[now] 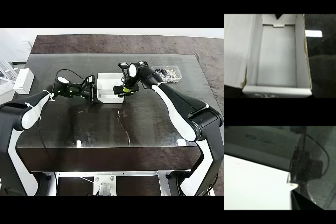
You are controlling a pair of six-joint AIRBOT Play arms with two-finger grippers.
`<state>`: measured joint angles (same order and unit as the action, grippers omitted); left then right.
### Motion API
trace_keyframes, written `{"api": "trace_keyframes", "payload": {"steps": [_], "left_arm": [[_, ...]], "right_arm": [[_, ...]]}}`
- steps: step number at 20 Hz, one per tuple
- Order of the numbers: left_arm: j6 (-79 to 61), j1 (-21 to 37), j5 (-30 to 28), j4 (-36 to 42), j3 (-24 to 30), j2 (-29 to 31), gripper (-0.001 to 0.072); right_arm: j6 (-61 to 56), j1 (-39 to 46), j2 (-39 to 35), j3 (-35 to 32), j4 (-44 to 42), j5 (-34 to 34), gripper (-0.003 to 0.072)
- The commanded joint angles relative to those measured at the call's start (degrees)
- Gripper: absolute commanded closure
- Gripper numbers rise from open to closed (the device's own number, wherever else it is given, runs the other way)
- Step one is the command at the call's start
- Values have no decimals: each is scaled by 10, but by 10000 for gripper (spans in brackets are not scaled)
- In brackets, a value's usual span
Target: Fold the box and place the chain.
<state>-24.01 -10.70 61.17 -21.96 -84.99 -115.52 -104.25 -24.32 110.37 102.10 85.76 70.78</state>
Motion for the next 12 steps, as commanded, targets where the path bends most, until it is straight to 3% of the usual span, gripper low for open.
{"api": "trace_keyframes", "payload": {"steps": [1,7,8,10,12], "left_arm": [[0,0,-1,0,0,0,262],[0,0,-1,0,0,0,262],[0,0,-1,0,0,0,262],[0,0,-1,0,0,0,261],[0,0,-1,0,0,0,262]], "right_arm": [[-19,-6,4,7,22,17,368],[-23,-11,4,8,22,18,434],[-23,-12,4,8,22,18,513],[-26,-14,4,8,20,18,545],[-27,-15,4,8,19,18,628]]}}
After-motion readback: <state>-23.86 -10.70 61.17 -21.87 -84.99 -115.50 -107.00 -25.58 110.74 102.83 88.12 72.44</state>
